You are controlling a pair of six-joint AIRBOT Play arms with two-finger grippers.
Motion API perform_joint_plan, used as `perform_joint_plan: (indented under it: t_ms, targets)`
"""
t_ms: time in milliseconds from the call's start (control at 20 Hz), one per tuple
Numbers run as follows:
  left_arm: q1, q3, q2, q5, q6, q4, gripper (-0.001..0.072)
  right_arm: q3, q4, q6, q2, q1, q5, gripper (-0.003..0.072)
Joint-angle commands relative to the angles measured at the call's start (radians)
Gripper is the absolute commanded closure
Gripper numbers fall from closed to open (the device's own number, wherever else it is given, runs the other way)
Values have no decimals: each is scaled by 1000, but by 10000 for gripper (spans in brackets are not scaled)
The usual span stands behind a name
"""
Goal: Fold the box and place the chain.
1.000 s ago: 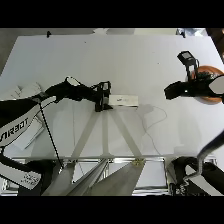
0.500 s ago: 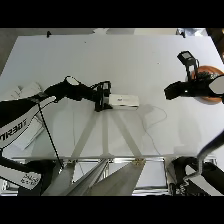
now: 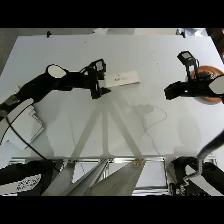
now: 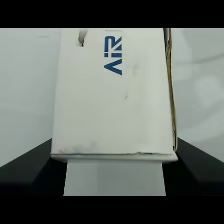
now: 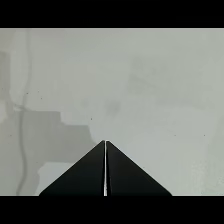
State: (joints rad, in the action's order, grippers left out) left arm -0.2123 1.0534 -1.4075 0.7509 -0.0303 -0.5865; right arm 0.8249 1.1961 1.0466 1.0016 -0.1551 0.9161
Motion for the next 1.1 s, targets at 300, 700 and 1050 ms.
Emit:
perform_joint_plan:
  t_ms: [300, 700, 1050]
  targets:
    - [174, 1, 156, -157, 916, -588, 699, 1, 0, 0, -1, -1, 0, 677]
    - [376, 0, 46, -212, 1354, -815, 702, 1, 0, 0, -1, -1, 0, 677]
    - [375, 0, -196, -216, 1497, -944, 699, 1, 0, 0, -1, -1, 0, 677]
